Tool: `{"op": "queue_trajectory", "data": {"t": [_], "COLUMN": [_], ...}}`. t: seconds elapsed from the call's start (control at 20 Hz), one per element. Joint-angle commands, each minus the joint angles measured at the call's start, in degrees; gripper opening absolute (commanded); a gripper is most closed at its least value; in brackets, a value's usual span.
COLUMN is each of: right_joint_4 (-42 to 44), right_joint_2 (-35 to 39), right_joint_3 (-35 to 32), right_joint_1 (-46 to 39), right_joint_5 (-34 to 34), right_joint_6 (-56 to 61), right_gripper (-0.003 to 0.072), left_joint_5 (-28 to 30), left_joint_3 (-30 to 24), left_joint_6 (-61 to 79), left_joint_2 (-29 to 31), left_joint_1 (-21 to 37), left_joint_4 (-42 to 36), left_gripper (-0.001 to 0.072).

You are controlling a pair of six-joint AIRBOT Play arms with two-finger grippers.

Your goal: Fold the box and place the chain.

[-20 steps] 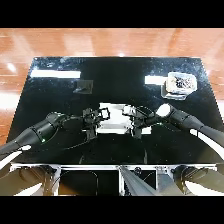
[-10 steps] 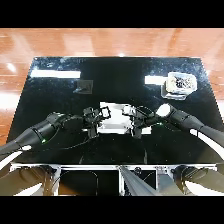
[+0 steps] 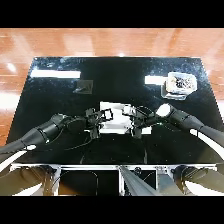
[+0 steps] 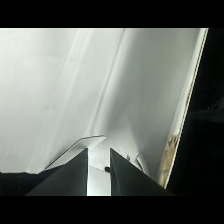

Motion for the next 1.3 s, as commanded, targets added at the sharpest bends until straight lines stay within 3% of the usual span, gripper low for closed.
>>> {"op": "queue_trajectory", "data": {"t": [0.0,0.25,0.3,0.35,0.45,0.6,0.7,0.75,0.8,0.85,0.9,0.95,1.1,1.25], "right_joint_4": [0.0,0.0,0.0,0.0,0.0,0.0,0.0,0.0,0.0,0.0,0.0,0.0,0.0,0.0], "right_joint_2": [0.0,0.0,0.0,0.0,0.0,0.0,0.0,0.0,0.0,0.0,0.0,0.0,0.0,0.0], "right_joint_3": [0.0,0.0,0.0,0.0,0.0,0.0,0.0,0.0,0.0,0.0,0.0,0.0,0.0,0.0], "right_joint_1": [0.0,0.0,0.0,0.0,0.0,0.0,0.0,0.0,0.0,0.0,0.0,0.0,0.0,0.0], "right_joint_5": [0.0,0.0,0.0,0.0,0.1,0.1,0.1,0.1,0.1,0.1,0.1,0.1,0.1,0.5], "right_joint_6": [0.0,0.0,0.0,0.0,0.0,0.0,0.0,0.0,0.0,0.0,0.0,0.0,0.0,0.0], "right_gripper": [0.0544,0.0543,0.0544,0.0543,0.0543,0.0544,0.0543,0.0543,0.0544,0.0544,0.0543,0.0543,0.0544,0.0544], "left_joint_5": [-0.3,1.4,1.6,1.7,1.7,1.9,1.9,1.8,1.8,1.7,1.6,1.8,3.6,5.0], "left_joint_3": [0.6,1.0,1.0,1.0,1.0,1.0,1.0,1.0,1.0,1.0,1.0,1.2,2.5,4.1], "left_joint_6": [0.1,0.1,0.1,0.1,0.1,0.1,0.1,0.0,0.0,0.0,-0.1,-0.1,-0.2,-4.9], "left_joint_2": [-0.3,-0.2,-0.2,-0.2,-0.2,-0.2,-0.2,-0.2,-0.2,-0.2,-0.2,-0.2,-0.1,0.6], "left_joint_1": [-0.5,-0.5,-0.5,-0.5,-0.5,-0.5,-0.5,-0.5,-0.5,-0.5,-0.5,-0.5,-0.3,1.2], "left_joint_4": [0.0,0.3,0.3,0.3,1.2,1.3,1.3,1.3,1.3,1.3,1.3,1.3,1.5,3.7], "left_gripper": [0.0261,0.0264,0.0358,0.0503,0.0442,0.0427,0.0216,0.0217,0.0251,0.0422,0.0496,0.0480,0.0043,0.0018]}}
